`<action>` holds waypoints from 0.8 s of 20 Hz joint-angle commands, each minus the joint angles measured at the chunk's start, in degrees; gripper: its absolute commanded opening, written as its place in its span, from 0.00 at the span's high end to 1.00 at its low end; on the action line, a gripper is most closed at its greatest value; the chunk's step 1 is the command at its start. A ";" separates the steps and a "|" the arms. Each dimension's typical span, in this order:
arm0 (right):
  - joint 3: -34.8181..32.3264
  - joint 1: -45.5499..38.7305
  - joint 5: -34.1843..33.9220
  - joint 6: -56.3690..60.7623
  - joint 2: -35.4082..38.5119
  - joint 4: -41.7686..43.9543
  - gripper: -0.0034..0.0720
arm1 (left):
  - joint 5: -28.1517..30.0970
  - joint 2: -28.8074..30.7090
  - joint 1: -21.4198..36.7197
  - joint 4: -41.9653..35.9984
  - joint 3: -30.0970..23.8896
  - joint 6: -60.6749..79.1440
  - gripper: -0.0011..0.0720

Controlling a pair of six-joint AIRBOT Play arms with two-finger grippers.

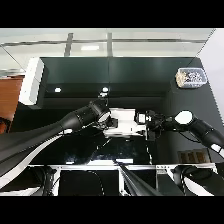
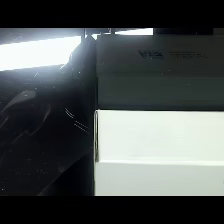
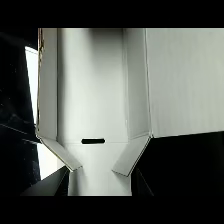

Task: Fold the box and place the chain.

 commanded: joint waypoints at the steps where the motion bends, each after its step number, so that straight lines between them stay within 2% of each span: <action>1: -0.02 -0.02 -0.11 -0.83 -0.63 0.87 0.74 | 0.07 -0.02 0.04 0.02 0.04 -0.07 0.95; 6: -0.04 3.63 -1.22 -0.79 -1.01 2.40 0.73 | 0.11 -0.02 0.04 0.02 0.04 -0.07 0.95; 11: -0.07 5.22 -5.33 -0.74 -1.27 9.73 0.73 | 0.33 -0.02 0.04 0.02 0.04 -0.09 0.95; 16: -0.07 5.27 -5.44 -0.59 -1.62 13.66 0.73 | 0.42 -0.02 0.02 0.00 0.04 -0.09 0.95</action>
